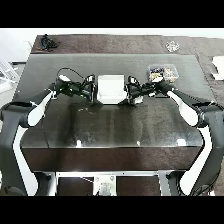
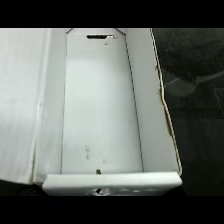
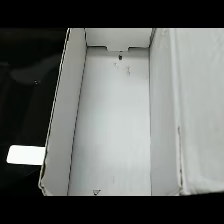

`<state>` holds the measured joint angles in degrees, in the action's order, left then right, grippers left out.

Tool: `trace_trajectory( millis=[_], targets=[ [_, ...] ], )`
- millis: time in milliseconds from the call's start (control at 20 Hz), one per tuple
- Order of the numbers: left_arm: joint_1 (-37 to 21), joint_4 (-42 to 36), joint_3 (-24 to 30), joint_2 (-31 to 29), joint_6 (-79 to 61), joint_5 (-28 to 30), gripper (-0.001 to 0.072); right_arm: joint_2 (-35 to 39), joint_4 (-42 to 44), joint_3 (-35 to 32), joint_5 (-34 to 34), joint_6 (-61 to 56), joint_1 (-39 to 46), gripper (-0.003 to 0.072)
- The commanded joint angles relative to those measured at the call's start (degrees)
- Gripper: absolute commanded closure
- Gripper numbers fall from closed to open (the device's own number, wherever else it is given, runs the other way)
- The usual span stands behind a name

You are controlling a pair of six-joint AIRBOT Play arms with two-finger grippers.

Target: Fold the box and place the chain.

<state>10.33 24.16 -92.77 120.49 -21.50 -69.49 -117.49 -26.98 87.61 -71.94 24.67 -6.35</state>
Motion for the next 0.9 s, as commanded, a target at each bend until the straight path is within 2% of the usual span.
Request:
trace_trajectory(
  millis=[0,50,100,150,250,300,850],
  targets=[
    [0.0,0.1,0.0,0.0,0.0,1.0,-0.0011,0.0,0.0,0.0,-0.1,0.0,0.0,0.0096],
    [0.0,0.1,0.0,0.0,0.0,0.8,0.0144,0.0,0.0,0.0,-0.1,0.0,0.0,0.0096],
    [0.0,0.1,0.0,0.0,0.0,0.4,0.0391,0.0,0.0,0.0,-0.1,0.0,0.0,0.0096],
    [0.0,0.1,0.0,0.0,0.0,0.6,0.0369,0.0,0.0,0.0,-0.1,0.0,0.0,0.0096],
    [0.0,0.0,0.0,0.0,0.0,1.4,0.0110,0.0,0.0,0.0,-0.1,0.0,0.0,0.0096],
    [0.0,0.0,0.0,0.0,0.1,1.5,0.0070,0.0,0.0,0.0,-0.1,0.0,0.0,0.0096],
    [0.0,-0.7,0.0,0.0,0.0,1.5,0.0070,0.0,0.0,0.0,-0.1,0.0,0.0,0.0096]
  ],
)
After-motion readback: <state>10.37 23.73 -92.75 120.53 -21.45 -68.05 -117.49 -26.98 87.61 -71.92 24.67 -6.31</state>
